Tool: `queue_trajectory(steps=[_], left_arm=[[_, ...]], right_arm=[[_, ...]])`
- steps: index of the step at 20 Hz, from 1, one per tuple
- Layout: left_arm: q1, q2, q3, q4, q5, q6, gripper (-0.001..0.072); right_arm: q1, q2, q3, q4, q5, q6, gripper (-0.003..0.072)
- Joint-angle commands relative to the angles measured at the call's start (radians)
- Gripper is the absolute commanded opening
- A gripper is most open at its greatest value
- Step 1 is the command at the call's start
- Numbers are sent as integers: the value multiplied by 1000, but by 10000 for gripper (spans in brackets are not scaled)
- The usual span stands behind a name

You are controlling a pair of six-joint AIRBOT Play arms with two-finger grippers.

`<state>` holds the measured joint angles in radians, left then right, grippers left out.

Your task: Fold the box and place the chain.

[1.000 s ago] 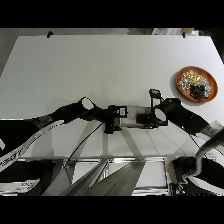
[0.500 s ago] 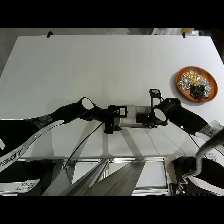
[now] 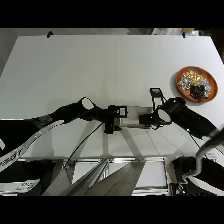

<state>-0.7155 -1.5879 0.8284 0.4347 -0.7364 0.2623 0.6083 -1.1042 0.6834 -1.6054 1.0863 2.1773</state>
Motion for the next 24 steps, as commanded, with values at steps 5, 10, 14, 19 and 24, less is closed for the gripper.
queue_trajectory(steps=[5,10,14,19,24], left_arm=[[0,0,0,0,0,0,390],[0,0,1,0,0,0,390],[0,0,0,0,0,0,390],[0,0,1,0,0,0,390],[0,0,1,0,0,0,390]], right_arm=[[-126,169,177,-21,212,-350,286],[-460,106,325,-26,143,-566,278],[-746,-54,362,-42,23,-696,273],[-926,-238,363,-77,-163,-724,269],[-951,-331,364,-80,-328,-724,264]])
